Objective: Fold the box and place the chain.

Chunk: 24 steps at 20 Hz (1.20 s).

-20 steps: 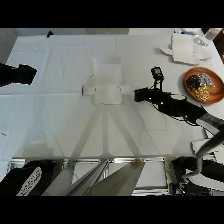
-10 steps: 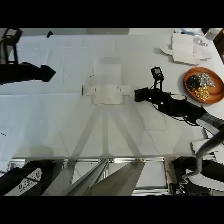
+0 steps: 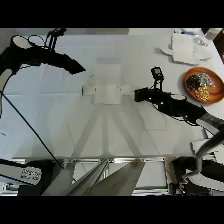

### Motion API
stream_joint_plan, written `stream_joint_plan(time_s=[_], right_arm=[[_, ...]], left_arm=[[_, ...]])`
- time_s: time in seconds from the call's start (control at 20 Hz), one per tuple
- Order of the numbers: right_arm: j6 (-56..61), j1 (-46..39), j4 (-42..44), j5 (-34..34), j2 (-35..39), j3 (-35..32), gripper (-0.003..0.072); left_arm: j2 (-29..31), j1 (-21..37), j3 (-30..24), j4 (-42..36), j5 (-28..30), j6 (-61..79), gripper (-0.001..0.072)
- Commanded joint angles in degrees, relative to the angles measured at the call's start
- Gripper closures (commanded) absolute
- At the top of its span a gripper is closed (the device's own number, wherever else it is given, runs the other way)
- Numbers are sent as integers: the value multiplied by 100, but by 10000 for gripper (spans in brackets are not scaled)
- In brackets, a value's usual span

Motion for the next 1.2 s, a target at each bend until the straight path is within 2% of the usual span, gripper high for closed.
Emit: stream_joint_plan(time_s=[0.0, 0.35, 0.5, 0.65, 0.7, 0.8, 0.9, 1.0, 1.15], right_arm=[[2, 7, 0, 2, -4, -4, 673], [2, 7, 0, 2, -4, -4, 673], [2, 7, 0, 2, -4, -4, 673], [2, 4, 0, 2, -4, -4, 673], [2, 7, 0, 2, -4, -4, 673], [2, 7, 0, 2, -4, -4, 673], [2, 7, 0, 2, -4, -4, 673], [2, 7, 0, 2, -4, -4, 673], [2, 7, 0, 2, -4, -4, 673]], left_arm=[[-660, -140, 446, -699, -273, 850, 10], [-1078, -614, 463, -717, -181, 994, 12], [-1169, -656, 463, -743, -98, 748, 13], [-1196, -645, 474, -756, -286, 664, 32], [-1196, -643, 474, -765, -385, 647, 79], [-1196, -638, 474, -765, -586, 649, 120], [-1196, -621, 474, -763, -706, 649, 209], [-1196, -581, 474, -798, -737, 680, 238], [-1196, -507, 501, -778, -721, 949, 397]])
